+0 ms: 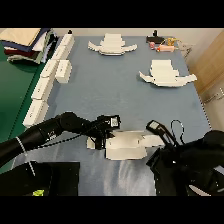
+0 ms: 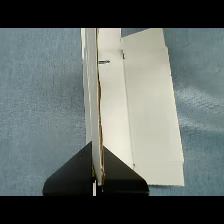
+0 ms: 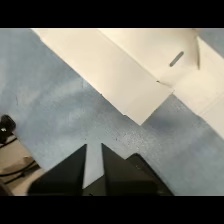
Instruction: Fold the box.
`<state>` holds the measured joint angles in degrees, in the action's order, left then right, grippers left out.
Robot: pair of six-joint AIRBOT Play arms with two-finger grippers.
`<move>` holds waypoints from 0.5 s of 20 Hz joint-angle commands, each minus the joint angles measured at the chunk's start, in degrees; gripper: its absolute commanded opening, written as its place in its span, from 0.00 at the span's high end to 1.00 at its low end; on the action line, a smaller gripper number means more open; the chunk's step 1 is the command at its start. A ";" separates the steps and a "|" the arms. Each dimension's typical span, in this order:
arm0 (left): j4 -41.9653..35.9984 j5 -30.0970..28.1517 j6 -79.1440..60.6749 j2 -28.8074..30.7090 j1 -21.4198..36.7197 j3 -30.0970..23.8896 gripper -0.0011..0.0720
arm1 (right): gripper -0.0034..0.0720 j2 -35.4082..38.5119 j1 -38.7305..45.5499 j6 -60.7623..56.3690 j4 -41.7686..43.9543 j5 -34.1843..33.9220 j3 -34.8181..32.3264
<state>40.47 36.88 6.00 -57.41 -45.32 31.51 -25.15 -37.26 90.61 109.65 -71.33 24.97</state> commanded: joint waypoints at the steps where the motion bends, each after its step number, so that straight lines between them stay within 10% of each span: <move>1: 0.02 -0.13 0.00 -0.04 0.04 -0.02 0.96 | 0.16 1.49 -16.15 4.07 -17.81 8.57 -0.61; 10: -0.02 -0.31 0.00 -0.02 0.00 -0.02 0.96 | 0.07 -21.05 -21.42 9.55 -29.35 25.05 -3.80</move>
<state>40.47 36.67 6.00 -57.41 -45.32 31.51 -40.07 -57.63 99.20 83.35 -51.46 21.54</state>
